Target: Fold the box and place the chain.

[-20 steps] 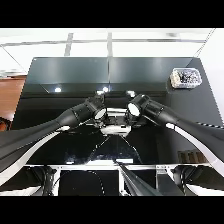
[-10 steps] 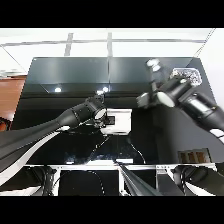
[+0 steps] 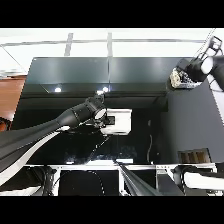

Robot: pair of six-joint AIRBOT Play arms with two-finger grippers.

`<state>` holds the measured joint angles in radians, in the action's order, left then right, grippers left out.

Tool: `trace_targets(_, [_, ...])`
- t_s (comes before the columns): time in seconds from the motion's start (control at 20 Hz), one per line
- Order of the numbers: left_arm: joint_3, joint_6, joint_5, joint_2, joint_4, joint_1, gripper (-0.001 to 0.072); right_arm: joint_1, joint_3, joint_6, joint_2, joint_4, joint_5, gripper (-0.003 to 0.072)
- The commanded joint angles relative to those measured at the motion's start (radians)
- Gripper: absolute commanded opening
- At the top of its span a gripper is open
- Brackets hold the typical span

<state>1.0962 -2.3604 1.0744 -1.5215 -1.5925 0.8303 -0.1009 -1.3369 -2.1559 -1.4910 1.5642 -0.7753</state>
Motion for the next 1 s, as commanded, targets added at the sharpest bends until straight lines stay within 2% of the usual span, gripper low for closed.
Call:
trace_targets(0.0, [0.000, 0.000, 0.000, 0.000, 0.000, -0.001, 0.0030, -0.171, -0.294, -0.084, -0.263, -0.398, -0.248, 0.0713])
trace_targets(0.05, [0.000, 0.000, 0.000, 0.000, 0.000, -0.001, 0.0030, -0.182, -0.366, -0.115, -0.318, -0.401, -0.323, 0.0712])
trace_targets(0.1, [0.000, 0.000, 0.000, 0.000, 0.000, -0.001, 0.0029, -0.185, -0.417, -0.121, -0.358, -0.399, -0.351, 0.0712])
trace_targets(0.3, [0.000, 0.000, 0.000, 0.000, 0.000, -0.001, 0.0030, -0.183, -0.450, -0.156, -0.402, -0.385, -0.288, 0.0711])
trace_targets(0.35, [0.000, 0.000, 0.000, 0.000, 0.000, -0.001, 0.0030, -0.183, -0.450, -0.156, -0.408, -0.385, -0.290, 0.0660])
trace_targets(0.4, [0.000, 0.000, 0.000, 0.000, 0.000, -0.001, 0.0029, -0.184, -0.450, -0.155, -0.412, -0.383, -0.291, 0.0560])
trace_targets(0.95, [0.000, 0.000, 0.000, 0.000, 0.000, -0.001, 0.0029, -0.151, -0.450, -0.130, -0.481, -0.383, -0.320, 0.0555])
